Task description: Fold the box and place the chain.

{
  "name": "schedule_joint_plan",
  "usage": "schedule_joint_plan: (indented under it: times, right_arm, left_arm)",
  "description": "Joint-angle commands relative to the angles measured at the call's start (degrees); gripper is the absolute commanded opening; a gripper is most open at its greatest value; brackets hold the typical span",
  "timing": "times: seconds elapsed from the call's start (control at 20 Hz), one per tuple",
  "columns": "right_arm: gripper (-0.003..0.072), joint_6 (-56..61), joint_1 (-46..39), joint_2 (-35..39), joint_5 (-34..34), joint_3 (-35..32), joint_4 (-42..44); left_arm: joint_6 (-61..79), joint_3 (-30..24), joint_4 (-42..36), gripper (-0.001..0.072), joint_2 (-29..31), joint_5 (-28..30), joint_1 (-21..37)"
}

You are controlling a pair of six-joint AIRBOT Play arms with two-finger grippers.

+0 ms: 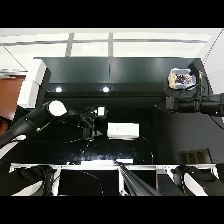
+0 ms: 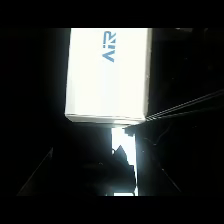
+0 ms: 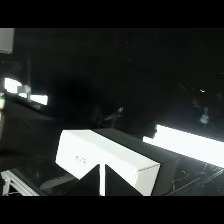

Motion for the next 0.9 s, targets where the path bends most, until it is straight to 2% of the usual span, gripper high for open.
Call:
schedule_joint_plan:
  times: [0.0, 0.15, 0.35, 0.65, 0.85]
  right_arm:
    - [0.0045, -0.4, -0.9, 0.3, 0.3, 0.1, 0.0]
    - [0.0045, -0.7, -1.0, 0.3, -1.0, 0.1, -0.5]
    - [0.0045, -0.7, -4.2, 0.3, -4.3, 0.1, -0.7]
    - [0.0045, -0.7, -17.0, 0.3, -3.6, 0.1, -4.6]
    - [0.0045, -0.7, -18.8, 0.3, -3.3, 0.1, -4.5]
  left_arm:
    - [-2.8, 0.6, 1.2, 0.0712, 2.6, -1.7, -0.9]
    - [-7.4, 3.6, 1.0, 0.071, 0.9, 0.1, -4.1]
    - [-10.6, 6.8, -1.6, 0.071, -3.2, 6.3, -9.1]
    - [-13.0, 9.5, -1.8, 0.0709, -8.2, 8.7, -13.0]
    - [-14.3, 10.4, -1.9, 0.0709, -10.7, 9.1, -14.8]
